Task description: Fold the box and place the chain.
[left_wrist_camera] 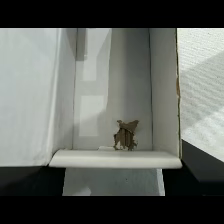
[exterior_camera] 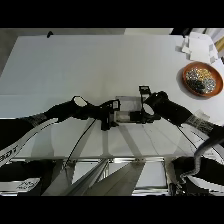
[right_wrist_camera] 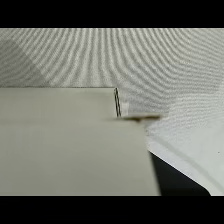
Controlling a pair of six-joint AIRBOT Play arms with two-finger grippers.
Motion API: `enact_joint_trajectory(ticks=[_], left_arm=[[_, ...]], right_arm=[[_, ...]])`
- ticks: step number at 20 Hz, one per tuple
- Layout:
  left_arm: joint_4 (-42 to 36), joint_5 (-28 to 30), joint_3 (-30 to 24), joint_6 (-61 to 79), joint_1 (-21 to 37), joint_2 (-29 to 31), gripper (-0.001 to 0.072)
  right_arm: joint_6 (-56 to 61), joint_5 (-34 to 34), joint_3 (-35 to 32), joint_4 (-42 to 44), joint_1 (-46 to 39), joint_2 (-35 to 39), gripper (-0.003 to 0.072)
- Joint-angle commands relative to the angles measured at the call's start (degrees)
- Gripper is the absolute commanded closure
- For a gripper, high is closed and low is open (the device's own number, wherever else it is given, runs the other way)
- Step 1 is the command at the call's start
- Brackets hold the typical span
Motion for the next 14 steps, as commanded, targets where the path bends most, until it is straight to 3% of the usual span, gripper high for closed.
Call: enact_joint_trajectory(ticks=[1,14], left_arm=[[0.1,0.0,0.0,0.0,0.0,0.0,0.0388],[0.1,0.0,0.0,0.0,0.0,0.0,0.0388]], right_arm=[[0.0,0.3,0.1,-0.2,0.0,0.0,0.0386],[0.0,-1.5,0.1,0.7,-1.8,0.0,0.0401]])
